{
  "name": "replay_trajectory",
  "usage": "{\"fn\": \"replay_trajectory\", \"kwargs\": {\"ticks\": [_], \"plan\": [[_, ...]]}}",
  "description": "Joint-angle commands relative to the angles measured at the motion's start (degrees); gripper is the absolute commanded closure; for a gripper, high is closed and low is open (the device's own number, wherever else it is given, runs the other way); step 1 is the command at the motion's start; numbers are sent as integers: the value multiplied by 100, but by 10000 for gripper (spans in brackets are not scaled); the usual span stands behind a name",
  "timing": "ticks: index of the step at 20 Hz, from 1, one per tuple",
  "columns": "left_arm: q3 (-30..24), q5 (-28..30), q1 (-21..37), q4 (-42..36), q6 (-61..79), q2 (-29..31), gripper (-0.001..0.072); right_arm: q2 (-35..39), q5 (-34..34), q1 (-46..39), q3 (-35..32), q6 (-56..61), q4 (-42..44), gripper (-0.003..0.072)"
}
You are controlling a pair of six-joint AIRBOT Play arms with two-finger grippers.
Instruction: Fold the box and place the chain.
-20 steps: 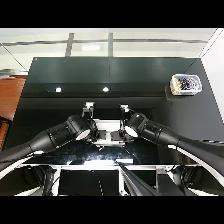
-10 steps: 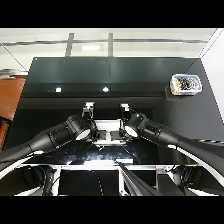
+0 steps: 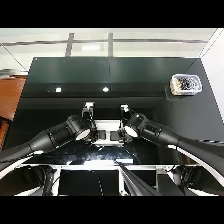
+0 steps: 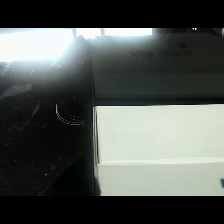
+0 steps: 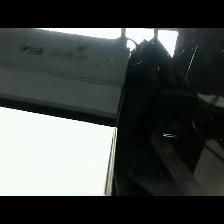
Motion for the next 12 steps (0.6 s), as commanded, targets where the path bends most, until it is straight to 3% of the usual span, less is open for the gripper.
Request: {"fn": "replay_trajectory", "kwargs": {"ticks": [1,2,4,10,12], "plan": [[4,33,2,-15,-13,-2,681,2,-98,4,4,72,50,580],[4,35,2,-15,-13,-2,681,2,-140,4,4,94,57,630],[4,33,2,-15,-15,0,682,2,-142,4,4,160,57,659],[4,52,2,-15,-13,-2,681,-2,-138,2,83,232,37,654],[4,52,2,-15,-13,0,682,-2,-129,2,101,236,55,399]]}}
